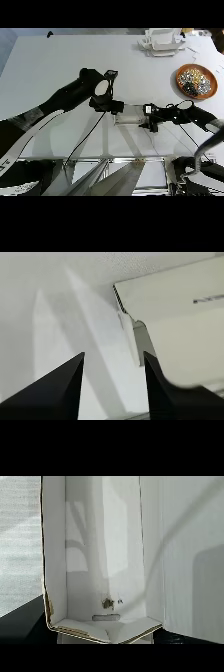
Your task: Fold the box and place the chain.
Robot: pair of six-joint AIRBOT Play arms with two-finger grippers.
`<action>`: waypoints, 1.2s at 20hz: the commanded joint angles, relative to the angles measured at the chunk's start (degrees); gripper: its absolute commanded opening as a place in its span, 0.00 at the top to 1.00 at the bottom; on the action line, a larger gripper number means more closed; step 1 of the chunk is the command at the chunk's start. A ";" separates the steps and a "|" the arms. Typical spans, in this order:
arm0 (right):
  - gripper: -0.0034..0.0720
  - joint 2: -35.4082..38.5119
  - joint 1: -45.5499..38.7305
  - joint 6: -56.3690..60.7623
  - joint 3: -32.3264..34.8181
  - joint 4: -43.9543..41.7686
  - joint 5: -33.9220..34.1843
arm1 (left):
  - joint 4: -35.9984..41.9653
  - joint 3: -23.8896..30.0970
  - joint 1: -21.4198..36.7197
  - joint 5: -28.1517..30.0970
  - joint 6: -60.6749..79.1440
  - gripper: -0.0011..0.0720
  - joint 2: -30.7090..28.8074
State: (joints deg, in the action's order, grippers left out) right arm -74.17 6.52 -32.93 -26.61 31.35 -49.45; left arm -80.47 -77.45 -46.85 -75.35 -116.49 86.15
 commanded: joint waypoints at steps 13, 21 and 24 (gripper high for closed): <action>0.51 0.00 0.02 0.02 0.00 -0.11 -0.07 | 28.37 26.18 15.06 20.79 113.79 0.03 -5.11; 0.51 0.00 0.02 0.02 0.00 -0.11 -0.07 | 44.06 26.82 14.49 28.48 120.26 0.02 2.97; 0.51 0.00 0.02 0.02 0.00 -0.11 -0.07 | 43.76 26.84 13.44 27.93 124.45 0.02 2.97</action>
